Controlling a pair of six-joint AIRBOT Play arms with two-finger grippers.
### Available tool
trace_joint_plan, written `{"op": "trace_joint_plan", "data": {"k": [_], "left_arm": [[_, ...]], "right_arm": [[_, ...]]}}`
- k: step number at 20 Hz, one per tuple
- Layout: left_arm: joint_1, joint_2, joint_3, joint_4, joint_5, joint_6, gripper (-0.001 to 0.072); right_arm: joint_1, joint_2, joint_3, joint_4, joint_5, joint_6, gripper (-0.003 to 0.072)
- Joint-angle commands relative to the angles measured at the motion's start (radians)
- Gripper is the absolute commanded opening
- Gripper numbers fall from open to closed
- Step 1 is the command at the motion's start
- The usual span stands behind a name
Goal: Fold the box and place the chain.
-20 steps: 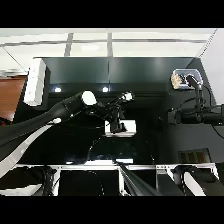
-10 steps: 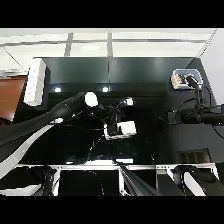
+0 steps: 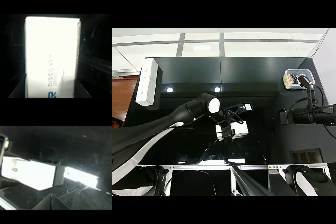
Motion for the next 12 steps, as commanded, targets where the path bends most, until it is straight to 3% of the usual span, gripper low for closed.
{"op": "trace_joint_plan", "data": {"k": [1, 3, 7, 10, 12], "left_arm": [[-0.038, -0.026, 0.025, 0.133, -0.004, -0.125, 0.0692], [-0.030, -0.008, 0.062, 0.222, -0.050, -0.222, 0.0343], [0.103, 0.140, 0.097, 0.326, -0.246, -0.416, 0.0333], [0.311, 0.315, 0.051, 0.373, -0.414, -0.548, 0.0333], [0.499, 0.435, -0.026, 0.411, -0.457, -0.594, 0.0333]], "right_arm": [[-0.001, 0.000, 0.001, 0.000, -0.001, 0.001, 0.0017], [-0.001, 0.000, 0.001, 0.000, -0.001, 0.000, 0.0017], [-0.001, 0.000, 0.001, -0.008, 0.002, 0.001, 0.0017], [-0.001, 0.000, 0.001, -0.009, 0.002, 0.000, 0.0017], [-0.001, 0.000, 0.001, -0.013, -0.002, 0.000, 0.0017]]}}
